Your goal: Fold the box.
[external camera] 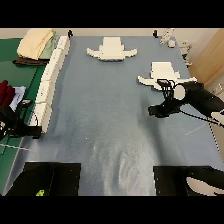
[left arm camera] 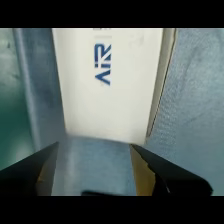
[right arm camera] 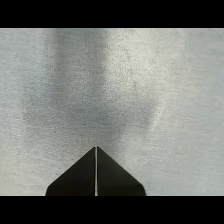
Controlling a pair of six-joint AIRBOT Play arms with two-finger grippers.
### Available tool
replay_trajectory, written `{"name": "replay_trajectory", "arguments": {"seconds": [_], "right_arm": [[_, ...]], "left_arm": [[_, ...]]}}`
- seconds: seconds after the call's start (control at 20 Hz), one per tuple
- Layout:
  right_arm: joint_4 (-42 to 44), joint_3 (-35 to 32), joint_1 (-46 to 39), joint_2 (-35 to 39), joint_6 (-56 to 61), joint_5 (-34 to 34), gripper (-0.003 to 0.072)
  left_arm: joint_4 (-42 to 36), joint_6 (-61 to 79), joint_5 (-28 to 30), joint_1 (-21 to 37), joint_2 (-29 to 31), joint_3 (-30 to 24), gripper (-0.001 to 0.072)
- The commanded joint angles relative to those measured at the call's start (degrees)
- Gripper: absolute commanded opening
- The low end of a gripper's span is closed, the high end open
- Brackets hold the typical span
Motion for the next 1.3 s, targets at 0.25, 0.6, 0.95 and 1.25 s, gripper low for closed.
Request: {"name": "replay_trajectory", "arguments": {"seconds": [0.25,0.6,0.95,1.25], "right_arm": [[0.02,0.04,0.00,-0.02,0.00,0.02,0.0018],[0.00,0.04,0.00,-0.02,0.00,0.02,0.0018],[0.00,0.04,0.00,-0.02,0.02,0.02,0.0018],[0.02,0.04,0.00,-0.02,0.00,0.04,0.0018]], "left_arm": [[-6.86,-10.86,-33.90,-0.07,0.92,15.58,0.0010],[-33.90,-13.79,-13.42,-17.73,-2.36,22.58,0.0014],[-31.95,-15.28,1.92,-37.13,-17.51,25.16,0.0015],[-32.00,-15.23,3.52,-39.28,-21.00,25.14,0.0015]]}}
